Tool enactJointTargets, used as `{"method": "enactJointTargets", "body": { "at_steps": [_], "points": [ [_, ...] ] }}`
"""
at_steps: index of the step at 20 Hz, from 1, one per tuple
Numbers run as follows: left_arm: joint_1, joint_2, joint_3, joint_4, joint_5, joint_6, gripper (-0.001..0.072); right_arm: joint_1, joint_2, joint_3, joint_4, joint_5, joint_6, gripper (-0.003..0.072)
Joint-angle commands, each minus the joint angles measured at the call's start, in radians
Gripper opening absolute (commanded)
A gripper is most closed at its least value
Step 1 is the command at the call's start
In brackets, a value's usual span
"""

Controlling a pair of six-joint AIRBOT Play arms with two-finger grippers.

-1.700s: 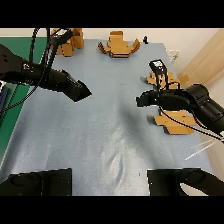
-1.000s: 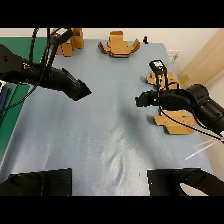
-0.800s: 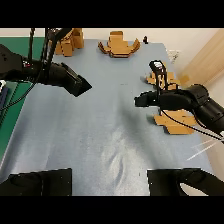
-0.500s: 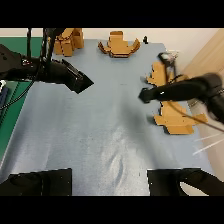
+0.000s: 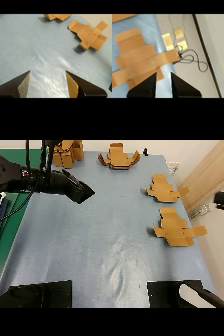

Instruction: Fold the box.

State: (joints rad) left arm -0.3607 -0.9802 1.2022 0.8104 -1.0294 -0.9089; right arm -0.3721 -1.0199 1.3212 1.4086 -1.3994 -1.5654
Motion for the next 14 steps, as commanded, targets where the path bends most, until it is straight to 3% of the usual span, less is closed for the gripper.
{"method": "enactJointTargets", "body": {
  "at_steps": [1,2,3,4,7,14],
  "points": [
    [0.000,-0.005,0.000,-0.001,0.007,-0.017,0.0687,-0.188,-0.077,0.010,0.104,-0.019,-0.149,0.0298],
    [0.000,-0.005,0.000,0.005,0.018,-0.031,0.0687,-0.218,-0.121,0.010,0.152,-0.006,-0.214,0.0338],
    [-0.001,-0.006,-0.001,0.005,0.027,-0.048,0.0687,-0.249,-0.174,0.011,0.180,-0.002,-0.275,0.0473],
    [-0.001,-0.006,-0.001,0.005,0.031,-0.049,0.0687,-0.281,-0.227,0.016,0.219,-0.008,-0.306,0.0540],
    [0.000,-0.007,-0.002,0.020,0.035,-0.049,0.0687,-0.372,-0.350,0.020,0.407,-0.080,-0.485,0.0540],
    [0.000,-0.010,-0.002,0.043,0.034,-0.050,0.0687,-0.433,-0.488,0.020,0.391,0.019,-0.729,0.0540]
  ]
}}
